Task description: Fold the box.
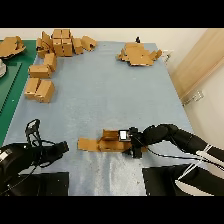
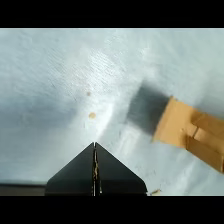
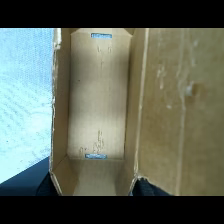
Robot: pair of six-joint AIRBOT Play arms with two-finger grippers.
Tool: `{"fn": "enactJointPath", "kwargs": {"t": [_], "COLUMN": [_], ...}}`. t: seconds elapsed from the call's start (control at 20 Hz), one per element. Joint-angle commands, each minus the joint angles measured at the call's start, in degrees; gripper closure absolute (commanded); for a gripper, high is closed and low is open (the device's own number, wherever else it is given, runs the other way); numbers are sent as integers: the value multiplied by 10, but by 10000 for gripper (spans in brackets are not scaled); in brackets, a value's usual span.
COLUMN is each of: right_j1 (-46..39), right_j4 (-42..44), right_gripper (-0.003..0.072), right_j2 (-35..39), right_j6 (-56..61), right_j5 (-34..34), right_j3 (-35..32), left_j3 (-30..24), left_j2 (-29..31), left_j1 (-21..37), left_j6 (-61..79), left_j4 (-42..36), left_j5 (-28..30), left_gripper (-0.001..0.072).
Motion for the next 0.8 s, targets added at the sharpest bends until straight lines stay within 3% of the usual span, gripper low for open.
{"fn": "enactJointPath", "kwargs": {"t": [0.0, 0.15, 0.3, 0.75], "right_j1": [0, 0, 0, 0], "right_j4": [0, 0, 0, 0], "right_gripper": [192, 192, 192, 192], "right_j2": [0, 0, 0, 0], "right_j6": [0, 0, 0, 0], "right_j5": [0, 0, 0, 0], "right_j3": [0, 0, 0, 0], "left_j3": [0, 0, 0, 0], "left_j2": [-66, -146, -196, -267], "left_j1": [96, 131, 131, 131], "left_j6": [158, 322, 423, 547], "left_j4": [-96, -254, -347, -361], "left_j5": [62, 129, 142, 187], "left_gripper": [701, 701, 701, 701]}}
